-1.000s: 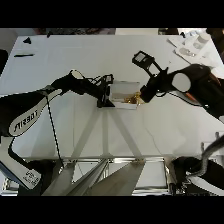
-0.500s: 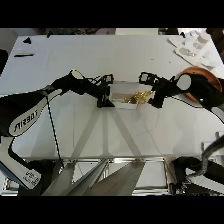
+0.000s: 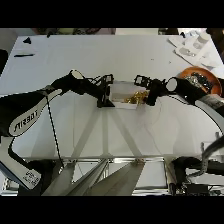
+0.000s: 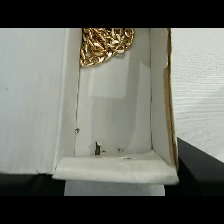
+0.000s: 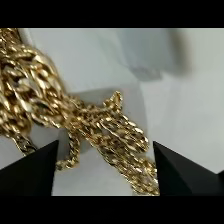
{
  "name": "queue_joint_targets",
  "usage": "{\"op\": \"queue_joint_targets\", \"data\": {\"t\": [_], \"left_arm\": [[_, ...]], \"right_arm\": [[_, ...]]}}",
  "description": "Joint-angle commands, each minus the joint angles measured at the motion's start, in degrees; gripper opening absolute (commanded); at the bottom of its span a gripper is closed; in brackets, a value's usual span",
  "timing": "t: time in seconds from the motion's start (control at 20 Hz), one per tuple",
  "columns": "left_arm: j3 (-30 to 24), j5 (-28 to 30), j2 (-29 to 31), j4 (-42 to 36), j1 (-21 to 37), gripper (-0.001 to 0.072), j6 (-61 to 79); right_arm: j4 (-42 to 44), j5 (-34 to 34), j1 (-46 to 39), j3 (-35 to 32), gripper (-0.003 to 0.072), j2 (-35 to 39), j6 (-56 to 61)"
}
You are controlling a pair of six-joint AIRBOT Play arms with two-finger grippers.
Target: Fold the box and place the chain.
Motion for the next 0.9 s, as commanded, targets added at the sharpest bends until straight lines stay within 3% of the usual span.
{"op": "queue_joint_targets", "data": {"t": [0.0,0.05,0.2,0.25,0.65,0.85], "left_arm": [[0.0,0.0,0.0,0.0,0.0,0.0257,0.0],[0.0,0.0,0.0,0.0,0.0,0.0257,0.0],[0.0,0.0,0.0,0.0,0.0,0.0257,0.0],[0.0,0.0,0.0,0.0,0.0,0.0257,0.0],[0.0,0.0,0.0,0.0,0.0,0.0257,0.0],[0.0,0.0,0.0,0.0,0.0,0.0257,0.0]], "right_arm": [[0.6,-1.7,1.5,-0.1,0.0494,-2.9,0.0],[0.3,-1.7,1.8,-0.1,0.0415,-3.2,0.0],[-2.4,-1.6,1.7,-0.1,0.0062,-2.9,5.5],[-3.8,-0.9,1.7,-0.1,0.0009,-2.7,7.8],[-6.9,3.3,1.7,-0.1,0.0008,7.2,21.3],[-6.9,8.8,1.7,-0.1,0.0008,14.1,23.1]]}}
